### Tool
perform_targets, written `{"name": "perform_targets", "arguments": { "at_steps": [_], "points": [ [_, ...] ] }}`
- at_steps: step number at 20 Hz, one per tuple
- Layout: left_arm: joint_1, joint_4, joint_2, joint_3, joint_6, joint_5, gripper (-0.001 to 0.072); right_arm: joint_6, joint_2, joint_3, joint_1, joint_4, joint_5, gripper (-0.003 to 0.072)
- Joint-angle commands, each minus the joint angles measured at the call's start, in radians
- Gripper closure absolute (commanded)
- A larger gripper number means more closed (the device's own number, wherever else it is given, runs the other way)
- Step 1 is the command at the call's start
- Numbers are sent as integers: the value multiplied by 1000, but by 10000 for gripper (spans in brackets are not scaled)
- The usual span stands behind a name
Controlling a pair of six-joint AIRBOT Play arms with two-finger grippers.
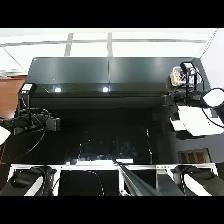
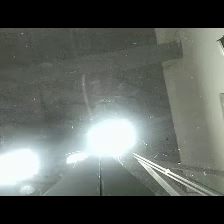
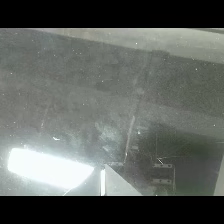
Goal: Fold the box and place the chain.
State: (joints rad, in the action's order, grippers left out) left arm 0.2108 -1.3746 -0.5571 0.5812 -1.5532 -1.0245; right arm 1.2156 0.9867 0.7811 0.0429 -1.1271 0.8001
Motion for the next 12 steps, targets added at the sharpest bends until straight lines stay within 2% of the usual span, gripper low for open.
{"name": "perform_targets", "arguments": {
  "at_steps": [1, 11, 12],
  "points": [
    [0, 0, -1, 0, 0, 0, 682, 0, 1, 0, 1, 0, 0, 670],
    [0, 0, -1, 0, 0, 0, 682, 0, 1, 0, 1, 0, 0, 670],
    [0, 3, -3, 0, 1, 29, 681, 1, 1, 0, 1, 2, 0, 670]
  ]
}}
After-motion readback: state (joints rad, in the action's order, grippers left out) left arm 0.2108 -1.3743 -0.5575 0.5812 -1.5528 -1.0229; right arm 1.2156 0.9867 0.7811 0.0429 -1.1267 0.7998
